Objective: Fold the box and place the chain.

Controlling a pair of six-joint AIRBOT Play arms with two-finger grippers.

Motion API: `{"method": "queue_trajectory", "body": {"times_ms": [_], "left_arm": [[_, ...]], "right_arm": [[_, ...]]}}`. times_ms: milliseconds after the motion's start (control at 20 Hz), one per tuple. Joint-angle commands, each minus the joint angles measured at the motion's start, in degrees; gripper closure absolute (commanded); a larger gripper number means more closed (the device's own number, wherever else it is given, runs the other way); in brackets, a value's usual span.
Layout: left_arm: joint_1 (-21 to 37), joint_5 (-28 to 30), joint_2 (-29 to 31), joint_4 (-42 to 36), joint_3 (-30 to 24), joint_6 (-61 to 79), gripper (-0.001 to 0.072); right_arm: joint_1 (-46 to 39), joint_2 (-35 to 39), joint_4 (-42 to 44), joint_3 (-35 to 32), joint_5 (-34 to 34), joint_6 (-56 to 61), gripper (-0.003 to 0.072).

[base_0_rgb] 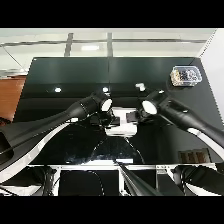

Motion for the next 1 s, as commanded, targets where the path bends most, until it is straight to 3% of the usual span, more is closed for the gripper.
{"method": "queue_trajectory", "body": {"times_ms": [0,200,450,500,550,750,950], "left_arm": [[0.07,0.09,-0.04,0.00,0.02,-0.07,0.0681],[0.07,0.22,-0.04,-0.02,0.02,-0.07,0.0681],[0.07,0.22,-0.04,0.02,0.02,-0.07,0.0681],[0.07,0.22,-0.04,0.07,0.02,-0.07,0.0681],[0.07,0.17,-0.04,0.15,0.02,-0.07,0.0681],[0.07,-0.04,-0.04,0.13,0.02,-0.07,0.0681],[0.07,0.00,-0.04,0.15,0.02,-0.07,0.0681]], "right_arm": [[-2.34,8.15,-13.16,1.16,7.26,-3.76,0.0312],[-10.14,13.31,-25.75,1.14,6.27,-9.42,0.0312],[-27.50,11.89,-24.37,-1.18,-14.34,-9.29,0.0309],[-30.69,10.84,-23.23,-1.99,-17.31,-8.52,0.0204],[-33.68,9.09,-21.70,-2.38,-18.99,-8.59,-0.0022],[-41.77,0.42,-13.27,-0.37,-21.35,-8.63,-0.0023],[-47.89,-9.66,-5.92,13.44,-19.30,-8.66,-0.0016]]}}
